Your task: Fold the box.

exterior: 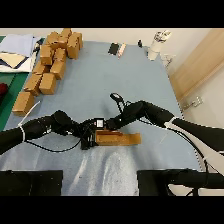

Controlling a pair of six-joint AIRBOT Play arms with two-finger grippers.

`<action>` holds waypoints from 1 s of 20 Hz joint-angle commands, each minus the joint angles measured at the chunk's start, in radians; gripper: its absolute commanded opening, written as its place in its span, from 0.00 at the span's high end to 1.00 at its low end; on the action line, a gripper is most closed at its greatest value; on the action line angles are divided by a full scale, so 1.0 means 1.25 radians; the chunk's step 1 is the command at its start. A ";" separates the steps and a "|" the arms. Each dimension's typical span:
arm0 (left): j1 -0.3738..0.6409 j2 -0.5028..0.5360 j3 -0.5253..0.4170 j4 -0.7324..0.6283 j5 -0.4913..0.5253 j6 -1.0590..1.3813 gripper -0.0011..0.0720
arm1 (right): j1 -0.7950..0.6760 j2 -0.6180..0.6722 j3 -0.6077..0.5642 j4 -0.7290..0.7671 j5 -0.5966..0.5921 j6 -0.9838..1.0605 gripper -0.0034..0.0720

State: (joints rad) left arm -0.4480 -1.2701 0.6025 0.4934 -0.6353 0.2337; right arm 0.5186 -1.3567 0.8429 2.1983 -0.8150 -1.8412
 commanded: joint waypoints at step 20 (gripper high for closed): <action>0.001 0.000 0.000 0.000 0.000 0.002 0.35 | 0.031 0.380 -0.263 -0.252 -0.036 -0.644 0.14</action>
State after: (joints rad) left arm -0.4480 -1.2701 0.6029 0.4934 -0.6353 0.2352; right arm 0.5549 -0.8665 0.5648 1.8858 -1.0077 -2.4756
